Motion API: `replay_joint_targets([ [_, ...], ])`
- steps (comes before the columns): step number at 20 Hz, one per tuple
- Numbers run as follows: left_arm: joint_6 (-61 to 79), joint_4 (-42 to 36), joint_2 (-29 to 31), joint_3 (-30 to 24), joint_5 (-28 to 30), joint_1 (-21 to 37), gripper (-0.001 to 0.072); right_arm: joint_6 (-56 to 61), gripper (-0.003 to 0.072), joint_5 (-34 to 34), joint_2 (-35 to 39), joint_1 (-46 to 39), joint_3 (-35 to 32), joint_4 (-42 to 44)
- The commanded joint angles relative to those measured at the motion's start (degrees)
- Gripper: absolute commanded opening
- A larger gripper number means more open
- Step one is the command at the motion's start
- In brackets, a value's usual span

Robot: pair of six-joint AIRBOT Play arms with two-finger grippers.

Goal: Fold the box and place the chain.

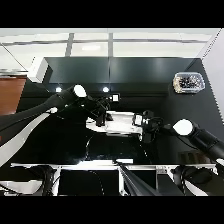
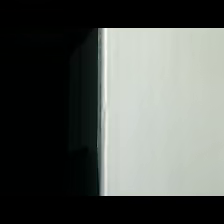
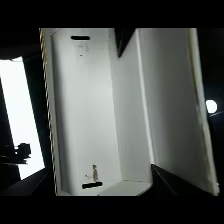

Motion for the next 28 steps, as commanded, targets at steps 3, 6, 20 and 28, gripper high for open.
replay_joint_targets([
  [3, 0.04, -0.04, 0.0, -0.02, 0.04, -0.02, 0.0027, 0.04, 0.0694, 0.28, -0.04, -4.52, 0.76, 0.0],
  [6, 0.04, -0.09, 0.0, -0.02, -0.26, -0.02, 0.0027, 0.04, 0.0694, 1.11, -0.09, -6.27, 0.76, 0.13],
  [20, 0.04, -0.09, 0.0, -0.02, -1.57, -0.02, 0.0028, -15.58, 0.0694, 6.27, -11.08, -6.34, 0.76, 10.14],
  [28, 0.04, -0.09, 0.0, -0.02, -1.62, -0.02, 0.0028, -16.35, 0.0656, 6.1, -13.18, -6.36, 0.76, 10.05],
])
